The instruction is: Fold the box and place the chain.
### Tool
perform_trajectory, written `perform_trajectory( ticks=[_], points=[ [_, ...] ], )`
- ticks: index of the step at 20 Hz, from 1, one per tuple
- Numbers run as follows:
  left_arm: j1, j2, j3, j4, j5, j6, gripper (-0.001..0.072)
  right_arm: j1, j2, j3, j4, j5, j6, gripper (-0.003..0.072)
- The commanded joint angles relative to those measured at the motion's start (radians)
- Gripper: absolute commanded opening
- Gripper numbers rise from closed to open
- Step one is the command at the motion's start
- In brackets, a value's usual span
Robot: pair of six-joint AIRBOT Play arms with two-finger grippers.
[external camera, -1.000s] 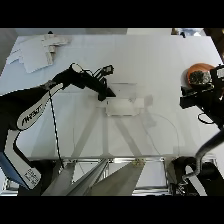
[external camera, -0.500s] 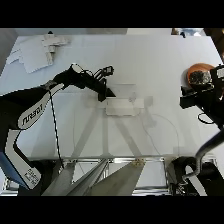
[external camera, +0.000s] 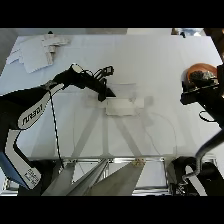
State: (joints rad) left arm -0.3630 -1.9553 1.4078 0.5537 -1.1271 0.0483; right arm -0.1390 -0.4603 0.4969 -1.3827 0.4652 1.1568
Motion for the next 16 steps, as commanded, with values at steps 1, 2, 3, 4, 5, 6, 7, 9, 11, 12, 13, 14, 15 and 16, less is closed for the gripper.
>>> perform_trajectory(
  ticks=[1,2,3,4,5,6,7,9,11,12,13,14,15,16],
  points=[
    [0.0,-0.001,0.0,0.001,0.001,0.0,0.0008,0.014,0.001,0.023,0.059,0.108,-0.209,0.0391],
    [0.0,-0.001,0.0,0.0,0.002,0.0,0.0008,0.03,0.001,0.029,0.089,0.143,-0.272,0.0391],
    [0.0,-0.001,0.0,0.0,0.002,0.0,0.0008,0.051,0.001,0.032,0.126,0.169,-0.338,0.0391],
    [0.0,-0.001,0.0,0.0,0.002,0.0,0.0008,0.08,0.001,0.032,0.165,0.194,-0.43,0.0392],
    [0.0,-0.001,0.0,0.001,0.002,0.0,0.0008,0.114,0.001,0.033,0.198,0.218,-0.508,0.0395],
    [0.0,-0.001,0.0,0.001,0.002,0.0,0.0008,0.147,0.001,0.033,0.226,0.236,-0.552,0.0399],
    [0.0,-0.001,0.0,0.001,0.001,0.0,0.0008,0.18,0.001,0.033,0.246,0.249,-0.575,0.0401],
    [0.0,-0.001,0.0,0.001,0.002,0.0,0.0008,0.254,0.001,0.033,0.252,0.282,-0.59,0.0416],
    [0.0,-0.001,0.0,0.001,0.002,0.0,0.0008,0.312,0.001,0.033,0.252,0.333,-0.59,0.0441],
    [0.0,-0.001,0.0,0.001,0.002,0.0,0.0008,0.333,0.001,0.033,0.249,0.357,-0.59,0.048],
    [0.0,-0.001,0.0,0.0,0.002,0.0,0.0008,0.348,0.001,0.033,0.247,0.383,-0.59,0.0484],
    [0.0,-0.001,0.0,0.001,0.002,0.0,0.0008,0.352,0.001,0.033,0.244,0.401,-0.59,0.0522],
    [0.0,-0.001,0.0,0.001,0.002,0.0,0.0008,0.352,0.001,0.032,0.242,0.413,-0.59,0.0535],
    [0.0,-0.001,0.0,0.001,0.002,0.0,0.0008,0.352,0.001,0.033,0.241,0.414,-0.589,0.0536]
  ],
)
